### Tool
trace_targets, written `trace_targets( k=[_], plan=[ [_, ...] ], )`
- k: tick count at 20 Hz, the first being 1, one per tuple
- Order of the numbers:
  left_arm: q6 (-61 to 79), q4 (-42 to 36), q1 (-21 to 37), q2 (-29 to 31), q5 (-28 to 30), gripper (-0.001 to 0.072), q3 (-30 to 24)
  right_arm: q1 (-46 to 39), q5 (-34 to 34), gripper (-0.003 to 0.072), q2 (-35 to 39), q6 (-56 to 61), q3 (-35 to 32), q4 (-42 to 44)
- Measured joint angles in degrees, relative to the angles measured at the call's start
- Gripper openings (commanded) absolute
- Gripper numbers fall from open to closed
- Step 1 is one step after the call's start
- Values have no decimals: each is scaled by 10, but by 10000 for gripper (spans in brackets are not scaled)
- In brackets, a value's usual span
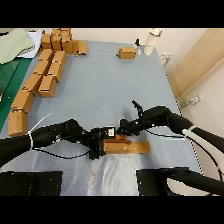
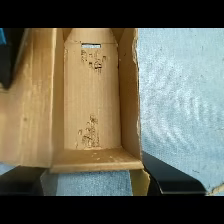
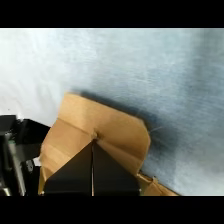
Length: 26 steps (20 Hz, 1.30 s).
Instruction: Fold the box.
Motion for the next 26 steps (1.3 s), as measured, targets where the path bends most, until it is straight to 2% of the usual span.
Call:
trace_targets(
  k=[2, 4, 5, 6, 7, 8, 10, 12, 20, 21, 24, 25, 26],
  plan=[
    [0, 0, 0, 0, 0, 512, 0, -6, -7, 2, 64, 2, 0, -41],
    [0, 0, 0, 0, 0, 512, 0, -9, -36, 6, 138, 14, 0, -120],
    [0, 0, 0, 0, 0, 512, 0, -10, -64, 126, 173, 14, 0, -162],
    [0, 0, 0, 0, 0, 513, 0, -10, -95, 386, 201, 8, 0, -197],
    [0, 0, 0, 0, 0, 513, 0, -10, -132, 564, 226, -9, -2, -229],
    [0, 0, 0, 0, 0, 512, 0, -10, -159, 650, 245, -34, -4, -252],
    [0, 0, 0, 0, 0, 513, 0, -2, -195, 650, 270, -96, -15, -286],
    [0, 0, 0, 0, 0, 512, 0, 18, -191, 649, 280, -155, -33, -303],
    [0, 0, 0, 0, 0, 512, 0, 104, -34, 629, 231, -376, -72, -343],
    [0, 0, 0, 0, 0, 512, 0, 110, -17, 479, 223, -398, -73, -347],
    [0, 0, 0, 0, 0, 512, 0, 122, 16, 224, 209, -444, -75, -348],
    [0, 0, 0, 0, 0, 512, 0, 126, 20, 153, 206, -454, -75, -348],
    [0, 0, 0, 0, 0, 512, 0, 130, 19, 115, 205, -460, -75, -346]
  ],
)
